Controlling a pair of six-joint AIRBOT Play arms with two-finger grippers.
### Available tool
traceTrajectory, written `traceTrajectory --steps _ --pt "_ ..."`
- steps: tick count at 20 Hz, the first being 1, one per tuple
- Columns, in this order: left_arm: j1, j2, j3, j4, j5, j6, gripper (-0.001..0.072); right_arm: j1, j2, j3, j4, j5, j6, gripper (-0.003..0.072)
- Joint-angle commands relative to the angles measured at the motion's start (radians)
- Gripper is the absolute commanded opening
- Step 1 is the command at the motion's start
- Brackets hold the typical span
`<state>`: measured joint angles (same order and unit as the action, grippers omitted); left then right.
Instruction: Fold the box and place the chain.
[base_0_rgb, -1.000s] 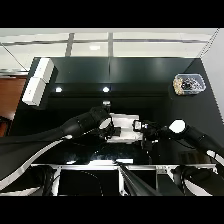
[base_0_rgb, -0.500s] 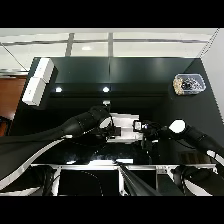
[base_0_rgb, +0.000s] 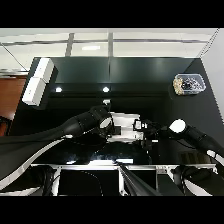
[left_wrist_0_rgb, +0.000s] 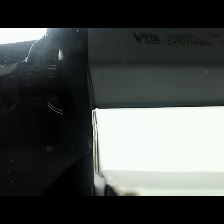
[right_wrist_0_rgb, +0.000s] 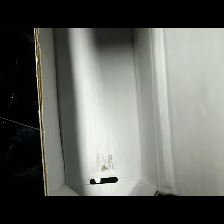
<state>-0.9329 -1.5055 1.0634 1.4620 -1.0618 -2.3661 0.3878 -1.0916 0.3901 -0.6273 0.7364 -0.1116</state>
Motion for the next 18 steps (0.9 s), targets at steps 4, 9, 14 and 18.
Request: traceTrajectory --steps 4,9,14,18 --pt "0.0 -0.003 0.001 0.003 0.01 0.002 0.0031 -0.002 0.001 0.002 -0.001 0.004 0.053 0.0538" --pt "0.0 -0.002 0.001 0.01 0.006 0.002 0.0032 -0.001 0.063 0.045 -0.167 0.107 0.094 0.0542" --pt "0.0 -0.002 0.001 0.055 0.006 0.002 0.0032 -0.037 0.119 0.053 -0.287 0.139 0.157 0.0541" --pt "0.0 -0.002 0.001 0.082 0.011 0.002 0.0032 -0.037 0.119 0.052 -0.257 0.132 0.156 0.054"
